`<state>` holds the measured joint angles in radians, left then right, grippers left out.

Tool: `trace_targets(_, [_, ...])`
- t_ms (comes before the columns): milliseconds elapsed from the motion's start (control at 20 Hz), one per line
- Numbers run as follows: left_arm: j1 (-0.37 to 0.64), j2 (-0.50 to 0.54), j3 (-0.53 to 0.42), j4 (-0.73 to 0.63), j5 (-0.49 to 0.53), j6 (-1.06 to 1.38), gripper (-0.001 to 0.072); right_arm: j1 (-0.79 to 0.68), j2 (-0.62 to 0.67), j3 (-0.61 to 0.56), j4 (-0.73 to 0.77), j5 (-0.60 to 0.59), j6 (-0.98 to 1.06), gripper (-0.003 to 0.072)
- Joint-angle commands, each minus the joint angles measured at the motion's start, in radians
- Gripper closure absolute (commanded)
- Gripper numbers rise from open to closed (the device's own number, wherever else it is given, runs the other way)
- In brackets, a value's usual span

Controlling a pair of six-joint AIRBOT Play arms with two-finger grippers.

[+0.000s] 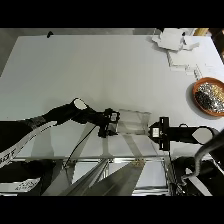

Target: Fold the box and place the chain.

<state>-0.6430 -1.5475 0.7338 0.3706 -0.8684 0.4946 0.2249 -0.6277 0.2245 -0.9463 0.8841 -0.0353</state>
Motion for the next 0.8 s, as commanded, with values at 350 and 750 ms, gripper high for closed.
trace_targets(350, [0.001,0.001,0.001,0.001,0.000,0.002,0.0437,0.002,-0.093,0.000,0.032,-0.129,0.001,0.0355])
trace_targets(750, [0.001,0.001,0.001,0.000,0.000,0.002,0.0437,0.002,-0.060,0.000,-0.059,-0.017,0.006,0.0292])
